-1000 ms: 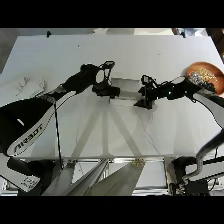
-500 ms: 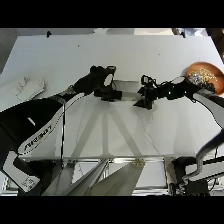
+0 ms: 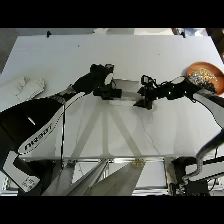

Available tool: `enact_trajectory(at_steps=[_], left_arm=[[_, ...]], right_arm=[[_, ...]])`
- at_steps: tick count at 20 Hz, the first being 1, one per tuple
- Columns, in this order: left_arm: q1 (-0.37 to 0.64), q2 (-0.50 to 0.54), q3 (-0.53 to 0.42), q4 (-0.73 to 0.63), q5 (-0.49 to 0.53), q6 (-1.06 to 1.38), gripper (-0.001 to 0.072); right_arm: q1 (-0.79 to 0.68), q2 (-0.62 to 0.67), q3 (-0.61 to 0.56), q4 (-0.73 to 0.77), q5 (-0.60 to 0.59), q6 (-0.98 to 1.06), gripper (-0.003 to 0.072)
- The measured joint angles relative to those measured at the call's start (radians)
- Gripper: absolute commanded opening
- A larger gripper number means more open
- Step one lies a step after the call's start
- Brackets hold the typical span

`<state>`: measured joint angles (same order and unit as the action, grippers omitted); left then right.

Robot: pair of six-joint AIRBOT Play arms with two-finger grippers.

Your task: Fold the box and place the chain.

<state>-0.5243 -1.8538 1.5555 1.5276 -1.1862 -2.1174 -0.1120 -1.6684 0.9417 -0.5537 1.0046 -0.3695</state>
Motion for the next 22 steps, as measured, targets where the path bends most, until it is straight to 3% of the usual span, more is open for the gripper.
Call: enact_trajectory(at_steps=[1,6,13,17,22], left_arm=[[0.001,0.002,0.0,0.0,0.0,-0.004,0.0648],[0.049,0.043,0.0,-0.098,0.002,0.056,0.064],[0.182,0.196,-0.021,-0.317,-0.06,0.594,0.0631],[0.251,0.293,-0.138,-0.377,-0.018,0.949,0.0632],[0.317,0.354,-0.367,-0.518,0.156,1.548,0.0646]], right_arm=[[0.0,0.0,0.0,0.0,0.0,0.0,0.0334],[0.0,0.0,0.0,0.001,0.0,0.003,0.0334],[0.0,0.0,0.0,0.001,0.001,0.003,0.0334],[0.0,0.0,0.0,0.001,0.001,0.002,0.0334],[0.0,0.0,0.0,0.001,0.001,0.002,0.0334]])
